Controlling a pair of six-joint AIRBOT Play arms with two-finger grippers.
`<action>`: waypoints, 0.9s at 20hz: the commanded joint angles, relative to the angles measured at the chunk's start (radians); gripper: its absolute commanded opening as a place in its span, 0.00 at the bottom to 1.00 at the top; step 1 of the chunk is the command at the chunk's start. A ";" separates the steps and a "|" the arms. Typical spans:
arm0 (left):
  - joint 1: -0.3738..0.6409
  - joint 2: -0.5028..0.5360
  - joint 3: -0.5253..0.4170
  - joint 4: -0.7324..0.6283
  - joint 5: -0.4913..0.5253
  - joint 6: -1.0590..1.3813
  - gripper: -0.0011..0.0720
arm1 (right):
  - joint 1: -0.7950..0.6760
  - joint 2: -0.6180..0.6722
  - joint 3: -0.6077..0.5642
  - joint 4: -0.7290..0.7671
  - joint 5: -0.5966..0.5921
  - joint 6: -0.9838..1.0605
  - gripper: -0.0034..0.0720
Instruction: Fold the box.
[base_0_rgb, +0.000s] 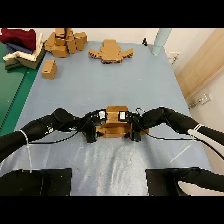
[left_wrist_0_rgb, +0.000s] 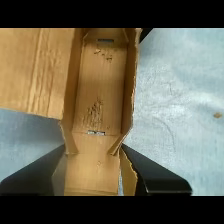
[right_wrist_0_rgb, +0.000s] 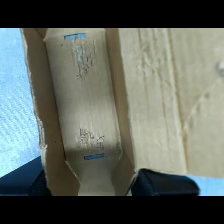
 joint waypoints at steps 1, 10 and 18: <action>0.002 -0.005 0.004 -0.114 -0.033 0.103 0.59 | 0.001 0.000 0.000 0.000 0.000 0.000 0.83; -0.021 -0.062 0.013 -0.261 -0.039 0.202 0.22 | 0.001 0.000 0.000 0.000 0.000 0.000 0.83; -0.022 -0.091 0.018 -0.287 -0.029 0.208 0.79 | 0.001 0.000 0.000 0.000 0.000 0.000 0.83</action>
